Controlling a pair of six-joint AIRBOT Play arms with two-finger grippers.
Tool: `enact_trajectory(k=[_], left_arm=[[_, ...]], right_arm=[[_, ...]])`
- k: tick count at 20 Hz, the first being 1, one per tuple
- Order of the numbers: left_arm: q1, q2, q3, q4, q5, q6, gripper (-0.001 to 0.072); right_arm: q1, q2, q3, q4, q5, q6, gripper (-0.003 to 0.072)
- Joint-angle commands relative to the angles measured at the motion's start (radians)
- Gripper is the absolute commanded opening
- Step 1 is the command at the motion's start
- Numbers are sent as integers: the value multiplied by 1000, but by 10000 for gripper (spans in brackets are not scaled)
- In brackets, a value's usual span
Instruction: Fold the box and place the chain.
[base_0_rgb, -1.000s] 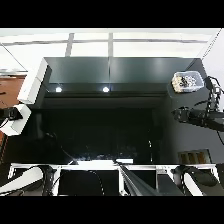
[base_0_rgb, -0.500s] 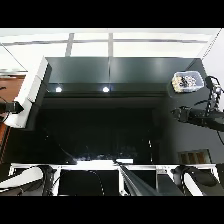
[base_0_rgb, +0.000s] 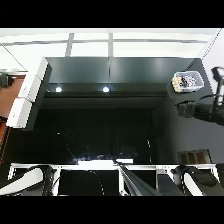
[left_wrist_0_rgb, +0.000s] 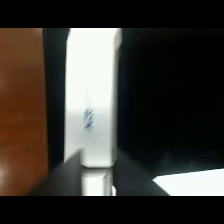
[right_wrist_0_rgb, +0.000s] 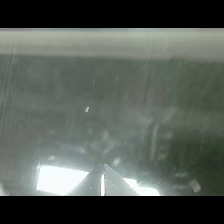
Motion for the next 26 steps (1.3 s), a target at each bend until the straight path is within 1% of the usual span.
enact_trajectory(k=[1, 2, 3, 4, 5, 6, 7, 9, 11, 13, 15, 26], left_arm=[[-93, 93, 60, -138, -69, -62, 23], [-119, 148, 11, -178, -55, -103, 22], [-149, 217, -68, -206, -19, -122, 22], [-178, 292, -163, -208, 35, -122, 23], [-204, 378, -282, -208, 107, -121, 24], [-221, 462, -401, -205, 167, -119, 25], [-224, 533, -500, -205, 212, -119, 26], [-219, 661, -658, -196, 286, -118, 27], [-219, 755, -745, -182, 321, -118, 27], [-219, 811, -789, -182, 319, -119, 27], [-219, 834, -801, -183, 299, -119, 28], [-219, 831, -801, -183, 292, -122, 27]], right_arm=[[0, 1, 67, -84, -91, -49, 19], [0, 1, 56, -114, -142, -50, 19], [0, 1, 34, -137, -200, -60, 19], [0, 1, 0, -153, -264, -73, 19], [0, 1, -35, -175, -315, -72, 19], [0, 1, -68, -193, -333, -72, 19], [0, 1, -87, -208, -315, -72, 19], [0, 1, -91, -208, -253, -72, 19], [0, 1, -91, -207, -236, -72, 19], [0, 1, -91, -207, -236, -72, 19], [0, 1, -91, -207, -236, -72, 19], [0, 1, -91, -207, -236, -72, 20]])
